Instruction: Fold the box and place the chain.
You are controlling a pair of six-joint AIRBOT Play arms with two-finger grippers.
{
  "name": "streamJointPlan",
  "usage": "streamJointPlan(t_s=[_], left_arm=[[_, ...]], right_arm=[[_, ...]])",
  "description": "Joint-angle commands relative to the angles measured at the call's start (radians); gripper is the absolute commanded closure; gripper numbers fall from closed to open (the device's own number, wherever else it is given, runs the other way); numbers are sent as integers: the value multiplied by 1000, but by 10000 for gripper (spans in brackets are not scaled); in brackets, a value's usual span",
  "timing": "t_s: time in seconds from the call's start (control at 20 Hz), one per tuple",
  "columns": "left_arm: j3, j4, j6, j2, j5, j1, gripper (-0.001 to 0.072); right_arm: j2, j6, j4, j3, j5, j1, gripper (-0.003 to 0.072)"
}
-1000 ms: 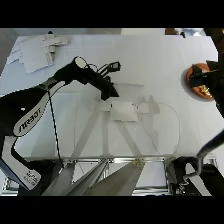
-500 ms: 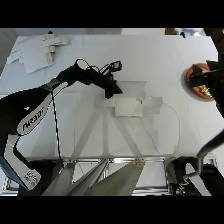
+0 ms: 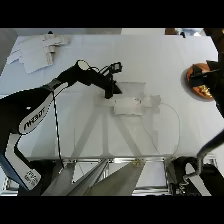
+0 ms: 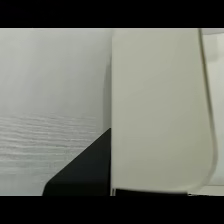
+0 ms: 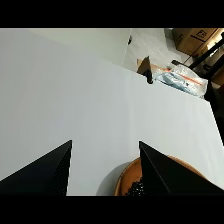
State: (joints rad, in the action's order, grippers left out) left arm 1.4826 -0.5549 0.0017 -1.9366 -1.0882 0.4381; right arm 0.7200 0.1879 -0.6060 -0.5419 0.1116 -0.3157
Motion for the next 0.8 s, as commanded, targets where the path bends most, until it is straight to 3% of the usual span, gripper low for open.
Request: streamJointPlan(t_s=[0.0, 0.65, 0.75], left_arm=[[0, -7, 2, -18, -1, 0, 703], [0, 8, -2, -17, -1, 0, 700], [0, 8, -2, -17, -1, 0, 700]], right_arm=[[-1, 0, 0, -1, 0, 0, 229], [-1, -2, 11, -2, 6, 0, 224], [-1, -40, -68, -28, 154, 1, 205]])
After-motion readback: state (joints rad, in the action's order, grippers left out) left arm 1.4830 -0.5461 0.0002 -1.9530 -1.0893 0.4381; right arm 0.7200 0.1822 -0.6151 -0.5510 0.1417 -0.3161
